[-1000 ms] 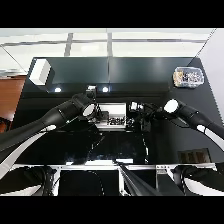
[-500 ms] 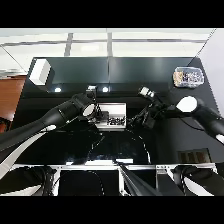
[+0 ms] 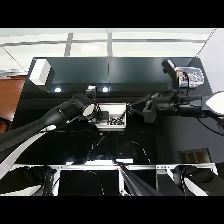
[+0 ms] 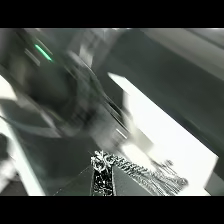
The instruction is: Fold the box and place the chain.
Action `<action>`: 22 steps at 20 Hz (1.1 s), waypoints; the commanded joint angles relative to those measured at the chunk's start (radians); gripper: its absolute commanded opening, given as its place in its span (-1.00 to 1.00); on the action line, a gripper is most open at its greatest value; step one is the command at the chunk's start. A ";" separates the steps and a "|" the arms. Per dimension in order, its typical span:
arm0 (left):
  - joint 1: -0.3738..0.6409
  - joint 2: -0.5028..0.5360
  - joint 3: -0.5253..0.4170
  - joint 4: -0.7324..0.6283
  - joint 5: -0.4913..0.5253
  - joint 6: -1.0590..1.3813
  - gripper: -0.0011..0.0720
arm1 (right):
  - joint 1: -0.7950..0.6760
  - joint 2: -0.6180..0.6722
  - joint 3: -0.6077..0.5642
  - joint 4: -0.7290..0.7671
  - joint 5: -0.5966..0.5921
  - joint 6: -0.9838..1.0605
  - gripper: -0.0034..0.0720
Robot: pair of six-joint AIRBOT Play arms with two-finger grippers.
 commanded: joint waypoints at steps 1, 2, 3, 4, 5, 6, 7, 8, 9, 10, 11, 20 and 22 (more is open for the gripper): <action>0.000 -0.001 0.000 0.000 0.000 0.001 -0.90 | 0.083 -0.036 0.006 0.112 -0.121 0.025 -0.88; 0.000 -0.001 0.000 0.000 0.000 0.001 -0.90 | 0.094 -0.061 0.006 0.088 -0.121 0.026 -0.88; 0.000 -0.001 0.000 0.000 0.000 0.001 -0.90 | 0.100 -0.090 0.004 0.070 -0.116 0.043 -0.88; 0.000 -0.001 0.000 0.000 0.000 0.001 -0.90 | 0.100 -0.122 -0.001 0.067 -0.116 0.067 -0.88; 0.000 -0.001 0.000 0.000 0.000 0.001 -0.90 | 0.100 -0.152 -0.006 0.068 -0.116 0.074 -0.87; 0.000 -0.001 0.000 0.000 0.000 0.001 -0.90 | 0.101 -0.179 -0.008 0.066 -0.112 0.074 -0.87; 0.000 -0.001 0.000 0.000 0.000 0.001 -0.90 | 0.101 -0.202 -0.008 0.066 -0.109 0.074 -0.87; 0.000 -0.001 0.000 0.000 0.000 0.001 -0.90 | 0.101 -0.219 -0.008 0.066 -0.110 0.074 -0.82; 0.000 -0.001 0.000 0.000 0.000 0.001 -0.90 | 0.100 -0.228 -0.008 0.064 -0.111 0.074 -0.41; 0.000 -0.001 0.000 0.000 0.000 0.001 -0.90 | 0.099 -0.228 -0.008 0.054 -0.113 0.074 -0.19; 0.000 -0.001 0.000 0.000 0.000 0.001 -0.90 | 0.088 -0.227 -0.008 0.048 -0.109 0.074 -0.19; -0.001 -0.002 0.003 -0.009 0.035 -0.003 -0.90 | -0.341 -0.191 -0.006 -0.088 0.362 0.069 -0.19; -0.009 -0.002 0.026 -0.023 0.023 -0.047 -0.91 | -0.352 -0.191 -0.006 -0.144 0.382 0.069 -0.19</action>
